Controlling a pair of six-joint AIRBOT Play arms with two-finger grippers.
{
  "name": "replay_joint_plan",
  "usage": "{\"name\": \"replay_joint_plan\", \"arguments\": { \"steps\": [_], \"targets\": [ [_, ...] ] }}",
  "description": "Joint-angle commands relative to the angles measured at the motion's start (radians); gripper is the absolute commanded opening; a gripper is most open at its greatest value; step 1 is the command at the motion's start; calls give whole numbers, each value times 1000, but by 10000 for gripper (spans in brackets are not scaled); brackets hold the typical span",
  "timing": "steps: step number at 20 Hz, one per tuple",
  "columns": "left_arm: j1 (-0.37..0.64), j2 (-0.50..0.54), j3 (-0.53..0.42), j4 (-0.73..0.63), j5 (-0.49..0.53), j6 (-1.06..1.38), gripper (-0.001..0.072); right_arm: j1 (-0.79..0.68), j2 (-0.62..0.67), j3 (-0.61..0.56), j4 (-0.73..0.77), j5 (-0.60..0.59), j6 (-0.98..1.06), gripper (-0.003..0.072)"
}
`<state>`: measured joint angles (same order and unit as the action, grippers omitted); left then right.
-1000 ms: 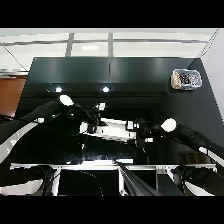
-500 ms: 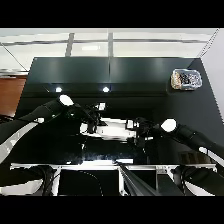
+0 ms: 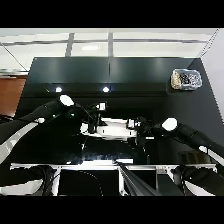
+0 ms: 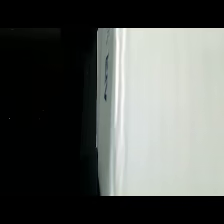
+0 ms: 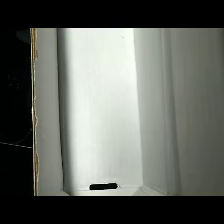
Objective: Fold the box and place the chain.
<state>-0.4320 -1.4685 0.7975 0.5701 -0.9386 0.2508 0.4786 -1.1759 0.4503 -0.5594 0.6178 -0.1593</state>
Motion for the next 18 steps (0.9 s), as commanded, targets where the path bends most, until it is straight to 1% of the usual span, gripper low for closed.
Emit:
{"name": "replay_joint_plan", "arguments": {
  "steps": [1, 4, 7, 15, 18],
  "targets": [
    [0, 0, 0, 2, -3, 0, 28, -1, 0, 0, 1, 12, 0, 593],
    [0, 0, 0, 2, -3, 0, 28, -12, 0, 0, 3, 53, -30, 593],
    [0, 0, 0, 2, -3, 0, 28, -14, 0, 0, 7, 47, -29, 593],
    [0, 0, 0, 2, -3, 0, 28, -14, 0, 0, 18, -29, 33, 593],
    [0, 0, 0, 2, -3, 0, 28, -13, 0, 0, 13, -23, 31, 593]
  ]
}}
